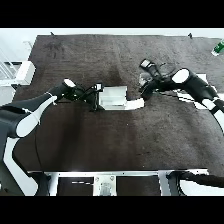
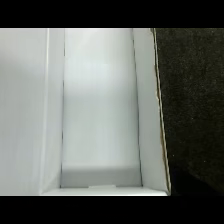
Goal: Fold the box and place the chain.
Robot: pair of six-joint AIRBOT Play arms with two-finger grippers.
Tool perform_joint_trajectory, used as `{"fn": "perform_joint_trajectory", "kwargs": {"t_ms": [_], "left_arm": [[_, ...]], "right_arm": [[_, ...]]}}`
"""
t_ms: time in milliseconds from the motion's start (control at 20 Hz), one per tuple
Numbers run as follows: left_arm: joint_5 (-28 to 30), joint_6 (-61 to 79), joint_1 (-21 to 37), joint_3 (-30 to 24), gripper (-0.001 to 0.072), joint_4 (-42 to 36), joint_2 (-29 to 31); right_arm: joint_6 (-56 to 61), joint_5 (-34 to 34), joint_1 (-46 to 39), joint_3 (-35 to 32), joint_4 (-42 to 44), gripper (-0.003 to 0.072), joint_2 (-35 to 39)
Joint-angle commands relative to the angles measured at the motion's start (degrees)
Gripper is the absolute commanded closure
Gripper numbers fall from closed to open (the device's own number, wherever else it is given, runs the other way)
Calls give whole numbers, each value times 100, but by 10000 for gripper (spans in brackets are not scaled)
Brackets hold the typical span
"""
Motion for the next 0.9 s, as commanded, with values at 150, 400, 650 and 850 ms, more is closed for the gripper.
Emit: {"fn": "perform_joint_trajectory", "kwargs": {"t_ms": [150, 400, 650, 850], "left_arm": [[7, -4, 0, 4, 241, 4, 2], [7, -2, 0, 4, 241, 4, 2], [7, -4, 0, 4, 241, 4, 4], [7, -2, 0, 4, 240, 4, 4]], "right_arm": [[2503, 396, -1019, -42, -33, 672, -13], [2516, 848, -1119, -42, 575, 672, -850], [2162, 986, -960, -203, 1200, 672, -1488], [1766, 870, -599, -284, 1818, 673, -1508]]}}
